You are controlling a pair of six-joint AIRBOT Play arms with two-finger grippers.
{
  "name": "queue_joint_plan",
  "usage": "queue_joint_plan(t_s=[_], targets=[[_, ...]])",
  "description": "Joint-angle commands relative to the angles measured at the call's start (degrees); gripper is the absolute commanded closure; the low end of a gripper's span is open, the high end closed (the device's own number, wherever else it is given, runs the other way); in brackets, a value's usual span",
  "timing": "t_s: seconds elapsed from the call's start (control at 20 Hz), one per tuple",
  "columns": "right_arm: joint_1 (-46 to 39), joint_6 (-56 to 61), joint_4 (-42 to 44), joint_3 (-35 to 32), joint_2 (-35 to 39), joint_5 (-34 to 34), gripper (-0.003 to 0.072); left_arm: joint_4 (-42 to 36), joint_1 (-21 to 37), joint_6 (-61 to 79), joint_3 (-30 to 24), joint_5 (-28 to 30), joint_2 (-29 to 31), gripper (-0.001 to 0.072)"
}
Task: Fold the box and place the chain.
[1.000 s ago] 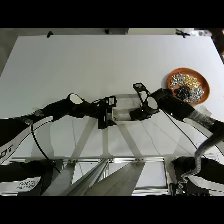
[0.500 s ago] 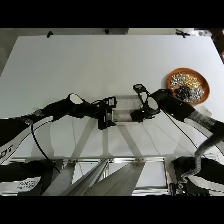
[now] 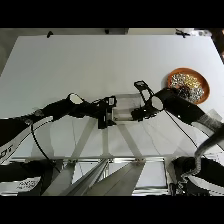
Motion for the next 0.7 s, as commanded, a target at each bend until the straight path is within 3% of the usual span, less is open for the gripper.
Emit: queue_joint_plan(t_s=[0.0,0.5,0.65], targets=[[0.0,-1.25,0.04,0.07,3.87,0.61,0.0268,0.09,0.04,0.11,-0.02,-0.17,0.04,0.0343],[0.0,-3.08,0.17,0.07,14.47,9.27,0.0268,0.09,0.04,0.11,-0.02,-0.17,0.04,0.0343],[0.0,-3.02,0.24,0.07,19.04,14.71,0.0268,0.09,0.04,0.11,-0.02,-0.17,0.04,0.0343]])
